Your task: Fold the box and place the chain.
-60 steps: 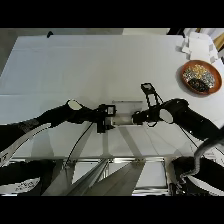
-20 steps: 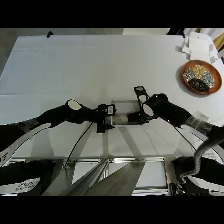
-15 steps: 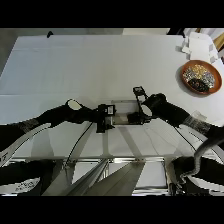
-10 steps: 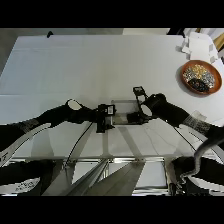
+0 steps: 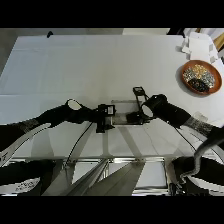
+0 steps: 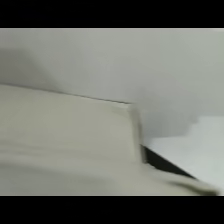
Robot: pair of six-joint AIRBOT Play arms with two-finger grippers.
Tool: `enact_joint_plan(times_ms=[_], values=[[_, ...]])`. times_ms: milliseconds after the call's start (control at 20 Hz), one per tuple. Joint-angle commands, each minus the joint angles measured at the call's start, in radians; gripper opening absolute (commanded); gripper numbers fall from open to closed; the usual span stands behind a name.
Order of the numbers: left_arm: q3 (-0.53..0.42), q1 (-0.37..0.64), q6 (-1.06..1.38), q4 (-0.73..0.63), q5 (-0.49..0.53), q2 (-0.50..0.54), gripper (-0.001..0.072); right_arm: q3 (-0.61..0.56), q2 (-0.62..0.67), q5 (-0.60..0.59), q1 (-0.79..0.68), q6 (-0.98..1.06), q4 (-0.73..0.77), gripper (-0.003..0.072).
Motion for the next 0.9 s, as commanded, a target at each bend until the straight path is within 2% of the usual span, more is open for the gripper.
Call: enact_joint_plan(times_ms=[0, 100, 250, 650, 850], values=[[0.001, 0.000, -0.003, -0.001, 0.001, 0.000, 0.0271, 0.002, 0.024, 0.052, -0.001, 0.000, -0.021, 0.0469], [0.001, 0.000, -0.003, -0.001, 0.001, 0.000, 0.0271, 0.002, 0.048, 0.054, -0.001, -0.027, -0.020, 0.0535], [0.001, 0.000, -0.003, -0.001, 0.001, 0.000, 0.0271, 0.002, 0.107, 0.068, -0.001, -0.045, -0.035, 0.0535], [0.001, 0.000, -0.003, -0.001, -0.002, 0.000, 0.0271, 0.003, 0.269, 0.225, -0.003, -0.143, -0.096, 0.0535], [0.001, 0.000, -0.003, -0.001, -0.003, 0.000, 0.0271, 0.068, 0.358, 0.267, -0.024, -0.192, -0.106, 0.0534]])
